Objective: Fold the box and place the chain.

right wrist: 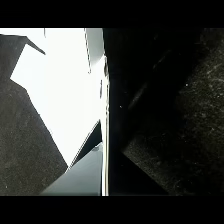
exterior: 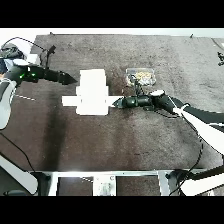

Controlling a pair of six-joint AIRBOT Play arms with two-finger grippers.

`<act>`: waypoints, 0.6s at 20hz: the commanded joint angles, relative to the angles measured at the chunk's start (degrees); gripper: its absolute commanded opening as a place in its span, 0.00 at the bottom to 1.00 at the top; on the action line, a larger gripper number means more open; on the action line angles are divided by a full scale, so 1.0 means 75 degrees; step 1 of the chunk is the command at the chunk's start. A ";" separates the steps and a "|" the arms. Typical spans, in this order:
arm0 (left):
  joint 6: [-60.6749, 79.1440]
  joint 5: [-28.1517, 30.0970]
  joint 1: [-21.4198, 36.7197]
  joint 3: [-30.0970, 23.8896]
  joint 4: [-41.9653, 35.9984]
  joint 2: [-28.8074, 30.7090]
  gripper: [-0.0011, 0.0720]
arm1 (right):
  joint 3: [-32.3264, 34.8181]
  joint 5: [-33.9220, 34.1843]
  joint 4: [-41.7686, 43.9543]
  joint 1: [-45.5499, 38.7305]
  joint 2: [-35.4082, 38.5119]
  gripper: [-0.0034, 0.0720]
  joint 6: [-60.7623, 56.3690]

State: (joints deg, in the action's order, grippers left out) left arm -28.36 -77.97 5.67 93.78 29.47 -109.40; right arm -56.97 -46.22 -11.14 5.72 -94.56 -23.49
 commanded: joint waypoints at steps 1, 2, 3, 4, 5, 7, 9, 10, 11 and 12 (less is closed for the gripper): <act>-0.0064 -0.0064 -0.0192 0.0289 0.0321 -0.0472 0.86 | -0.0009 -0.0009 0.0003 0.0006 -0.0006 0.03 0.0050; 0.0006 -0.0047 -0.0239 0.0309 0.0323 -0.0565 0.86 | -0.0009 -0.0029 0.0000 0.0006 -0.0006 0.03 0.0050; 0.0020 -0.0023 -0.0280 0.0370 0.0341 -0.0653 0.86 | -0.0009 -0.0058 0.0000 0.0006 -0.0006 0.03 0.0052; 0.0023 0.0023 -0.0315 0.0434 0.0370 -0.0731 0.86 | -0.0009 -0.0070 0.0000 0.0006 -0.0006 0.03 0.0052; 0.0017 0.0055 -0.0341 0.0513 0.0388 -0.0799 0.86 | -0.0009 -0.0067 0.0000 0.0006 -0.0006 0.03 0.0052; 0.0058 -0.0023 -0.0434 0.0644 0.0361 -0.0933 0.83 | -0.0009 -0.0073 -0.0020 0.0006 -0.0006 0.03 0.0052; 0.0309 -0.0338 -0.0597 0.0656 0.0323 -0.0947 0.83 | -0.0009 -0.0067 -0.0020 0.0006 -0.0003 0.03 0.0140; 0.0434 -0.0557 -0.0656 0.0653 0.0353 -0.0947 0.83 | -0.0009 -0.0064 -0.0017 0.0006 -0.0006 0.03 0.0140; 0.0437 -0.0679 -0.0694 0.0656 0.0420 -0.0965 0.83 | -0.0009 -0.0064 -0.0017 0.0006 -0.0003 0.03 0.0137; 0.0437 -0.0799 -0.0694 0.0656 0.0443 -0.0985 0.72 | -0.0009 -0.0067 -0.0020 0.0006 -0.0003 0.03 0.0134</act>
